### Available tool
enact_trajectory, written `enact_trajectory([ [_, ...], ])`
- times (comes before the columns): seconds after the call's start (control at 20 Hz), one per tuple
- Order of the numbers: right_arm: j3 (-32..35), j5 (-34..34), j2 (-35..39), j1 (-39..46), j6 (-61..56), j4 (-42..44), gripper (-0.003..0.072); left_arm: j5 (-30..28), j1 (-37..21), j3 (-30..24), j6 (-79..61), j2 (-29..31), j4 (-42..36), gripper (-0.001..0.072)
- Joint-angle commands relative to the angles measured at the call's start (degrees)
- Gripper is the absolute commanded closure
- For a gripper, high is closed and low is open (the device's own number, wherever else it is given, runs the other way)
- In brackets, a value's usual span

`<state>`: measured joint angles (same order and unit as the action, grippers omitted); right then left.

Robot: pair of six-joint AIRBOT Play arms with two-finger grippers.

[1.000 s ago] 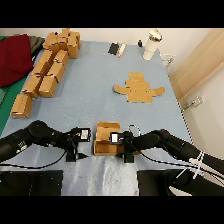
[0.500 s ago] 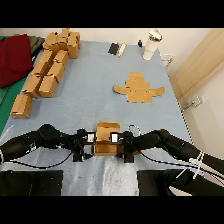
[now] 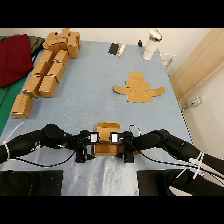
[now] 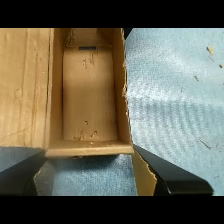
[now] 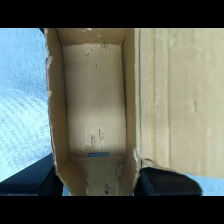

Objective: Fold the box.

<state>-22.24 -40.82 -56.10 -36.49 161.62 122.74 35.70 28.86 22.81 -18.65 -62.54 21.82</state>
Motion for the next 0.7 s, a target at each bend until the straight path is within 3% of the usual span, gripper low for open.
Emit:
enact_trajectory([
  [0.0, 0.0, 0.0, 0.0, -0.02, -0.04, 0.02, 0.03, 0.68, 0.11, 0.26, -0.24, -0.35, -0.48, 0.0018],
  [0.4, 0.0, 0.02, 0.0, -0.02, -0.04, 0.02, 0.03, 0.7, 1.64, 2.84, 0.48, -3.23, -0.39, 0.002],
  [0.45, 0.0, 0.0, 0.0, -0.02, -0.04, 0.02, 0.03, 0.68, 1.64, 2.84, 0.48, -3.26, -0.37, 0.0053],
  [0.5, 0.0, 0.0, 0.0, -0.02, -0.04, 0.02, 0.03, 0.66, 1.64, 2.84, 0.48, -3.23, -0.37, 0.0173],
  [0.65, 0.0, 0.0, -0.02, -0.02, -0.04, 0.02, 0.03, 0.66, 1.64, 2.84, 0.48, -3.23, -0.37, 0.0193],
])
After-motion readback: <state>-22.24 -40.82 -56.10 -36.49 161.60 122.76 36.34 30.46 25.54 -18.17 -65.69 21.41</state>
